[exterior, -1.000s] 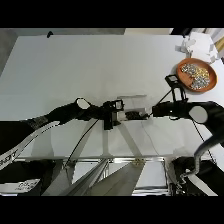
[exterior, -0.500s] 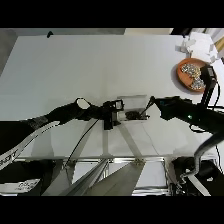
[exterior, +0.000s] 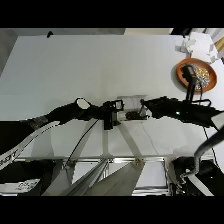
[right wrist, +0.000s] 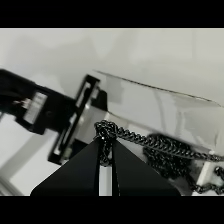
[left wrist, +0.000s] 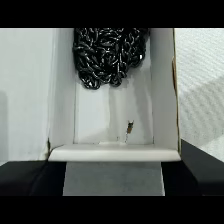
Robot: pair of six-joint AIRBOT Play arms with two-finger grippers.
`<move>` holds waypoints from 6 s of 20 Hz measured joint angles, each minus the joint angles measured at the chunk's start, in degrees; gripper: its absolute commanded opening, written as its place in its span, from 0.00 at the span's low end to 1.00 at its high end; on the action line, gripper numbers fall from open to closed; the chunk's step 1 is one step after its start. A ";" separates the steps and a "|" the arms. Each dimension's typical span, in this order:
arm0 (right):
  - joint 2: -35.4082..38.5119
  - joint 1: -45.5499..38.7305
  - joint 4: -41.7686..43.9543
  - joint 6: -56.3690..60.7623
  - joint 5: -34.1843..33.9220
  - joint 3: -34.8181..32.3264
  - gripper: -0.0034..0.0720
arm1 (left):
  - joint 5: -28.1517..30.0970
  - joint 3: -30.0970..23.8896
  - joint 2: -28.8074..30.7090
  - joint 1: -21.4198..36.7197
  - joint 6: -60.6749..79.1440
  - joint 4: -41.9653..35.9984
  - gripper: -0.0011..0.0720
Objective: Fold the box and place the chain.
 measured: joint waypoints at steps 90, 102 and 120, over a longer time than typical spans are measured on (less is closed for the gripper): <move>-11.58 3.67 5.81 -40.59 -12.39 -4.37 0.38 | 0.00 0.00 0.00 0.00 0.02 -0.02 0.36; -15.50 -16.44 -8.70 -40.04 -11.67 -2.75 0.33 | 0.00 0.00 0.00 0.00 0.00 0.00 0.36; -37.24 -16.83 -14.16 -53.81 -8.22 7.04 0.29 | 0.00 0.00 0.00 0.00 0.00 -0.02 0.36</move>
